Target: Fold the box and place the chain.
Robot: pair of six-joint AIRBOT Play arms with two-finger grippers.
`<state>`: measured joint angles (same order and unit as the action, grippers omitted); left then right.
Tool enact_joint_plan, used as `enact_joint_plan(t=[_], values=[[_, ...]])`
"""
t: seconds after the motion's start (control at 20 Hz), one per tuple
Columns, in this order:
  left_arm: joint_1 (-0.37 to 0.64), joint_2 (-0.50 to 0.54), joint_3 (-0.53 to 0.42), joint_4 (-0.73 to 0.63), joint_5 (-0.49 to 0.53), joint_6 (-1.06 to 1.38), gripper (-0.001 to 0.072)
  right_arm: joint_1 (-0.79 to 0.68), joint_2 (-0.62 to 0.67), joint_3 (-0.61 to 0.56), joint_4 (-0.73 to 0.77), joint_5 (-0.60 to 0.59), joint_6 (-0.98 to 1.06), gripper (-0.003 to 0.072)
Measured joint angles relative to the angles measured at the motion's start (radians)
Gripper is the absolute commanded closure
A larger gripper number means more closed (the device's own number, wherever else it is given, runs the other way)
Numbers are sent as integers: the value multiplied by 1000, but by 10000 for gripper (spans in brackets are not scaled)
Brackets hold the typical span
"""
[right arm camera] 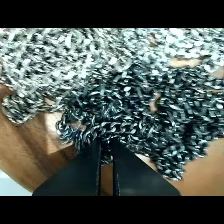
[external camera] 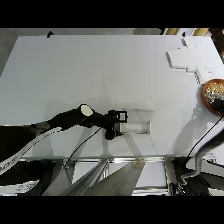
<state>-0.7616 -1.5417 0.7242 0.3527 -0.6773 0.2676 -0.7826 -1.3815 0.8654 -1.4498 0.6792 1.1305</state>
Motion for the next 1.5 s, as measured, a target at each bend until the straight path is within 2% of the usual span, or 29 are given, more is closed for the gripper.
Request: enact_joint_plan(t=[0.3, 0.5, 0.7, 1.15, 1.3, 1.5], values=[[0, 0, 0, 0, 0, 0, 418, 16, 51, 0, 32, 49, -25, 670], [0, 0, 0, 0, 0, 0, 418, 55, 172, 0, 44, 115, -28, 670], [0, 0, 0, 0, 0, 0, 418, 130, 352, 0, 113, 212, -31, 670], [0, 0, 0, 0, 0, 0, 418, 414, 766, 0, 268, 547, -39, 670], [0, 0, 0, 0, 0, 0, 418, 532, 853, 0, 340, 648, -40, 670], [0, 0, 0, 0, 0, 0, 418, 694, 906, -1, 411, 729, -40, 670]])
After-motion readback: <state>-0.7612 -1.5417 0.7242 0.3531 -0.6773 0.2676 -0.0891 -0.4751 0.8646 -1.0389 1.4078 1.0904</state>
